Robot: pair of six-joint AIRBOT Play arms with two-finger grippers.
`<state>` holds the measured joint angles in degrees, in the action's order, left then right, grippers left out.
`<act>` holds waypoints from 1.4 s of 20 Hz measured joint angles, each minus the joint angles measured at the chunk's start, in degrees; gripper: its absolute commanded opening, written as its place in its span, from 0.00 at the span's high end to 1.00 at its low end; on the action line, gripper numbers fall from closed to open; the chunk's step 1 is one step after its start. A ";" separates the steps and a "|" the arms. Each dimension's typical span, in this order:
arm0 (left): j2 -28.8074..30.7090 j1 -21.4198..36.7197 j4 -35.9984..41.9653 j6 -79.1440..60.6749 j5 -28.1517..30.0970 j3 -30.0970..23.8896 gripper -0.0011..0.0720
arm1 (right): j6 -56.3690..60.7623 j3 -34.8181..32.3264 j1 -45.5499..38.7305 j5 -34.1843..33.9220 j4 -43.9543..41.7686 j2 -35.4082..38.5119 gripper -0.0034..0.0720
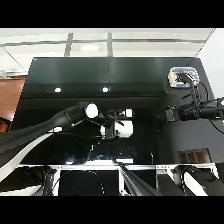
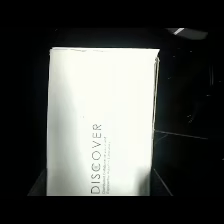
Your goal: Fold the box and place the chain.
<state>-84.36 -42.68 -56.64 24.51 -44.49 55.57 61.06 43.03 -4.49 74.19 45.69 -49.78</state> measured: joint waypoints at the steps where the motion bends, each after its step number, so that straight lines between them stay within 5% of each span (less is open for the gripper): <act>1: 0.42 1.53 -3.17 3.74 -0.22 0.76 0.60 | 0.02 0.00 0.00 -0.35 -0.02 0.00 0.93; 4: 1.97 9.99 -11.23 13.77 -2.01 3.45 0.60 | 0.13 0.00 0.00 -1.75 -0.02 0.00 0.93; 8: 1.64 29.27 -16.81 26.10 -2.10 9.09 0.59 | 0.55 0.00 0.00 -3.39 -0.07 0.00 0.93; 13: -7.85 50.34 -18.73 33.55 -6.34 24.02 0.59 | 0.76 0.00 0.00 -4.61 -0.76 0.00 0.93; 19: -25.35 59.41 -19.28 38.12 -8.33 47.54 0.58 | 1.66 0.00 0.00 -9.57 -4.31 0.00 0.93; 22: -31.85 60.43 -20.02 39.34 -9.62 54.93 0.58 | 2.47 0.00 0.00 -12.07 -5.01 0.00 0.93; 23: -33.40 60.57 -20.13 39.56 -10.19 56.48 0.55 | 2.54 0.00 0.02 -12.52 -5.22 0.00 0.93; 24: -34.53 60.67 -20.33 39.76 -10.40 57.59 0.14 | 2.71 0.00 0.09 -12.87 -5.27 0.00 0.93; 25: -35.08 60.72 -20.50 39.91 -10.86 58.36 0.01 | 2.84 0.00 0.13 -13.09 -5.38 0.00 0.93; 28: -34.42 60.72 -21.62 40.44 -12.81 60.59 0.01 | 2.91 0.00 0.24 -13.20 -5.95 0.00 0.93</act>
<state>-118.78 18.04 -78.26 64.95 -57.30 116.16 63.96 43.03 -4.25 60.99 39.75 -49.78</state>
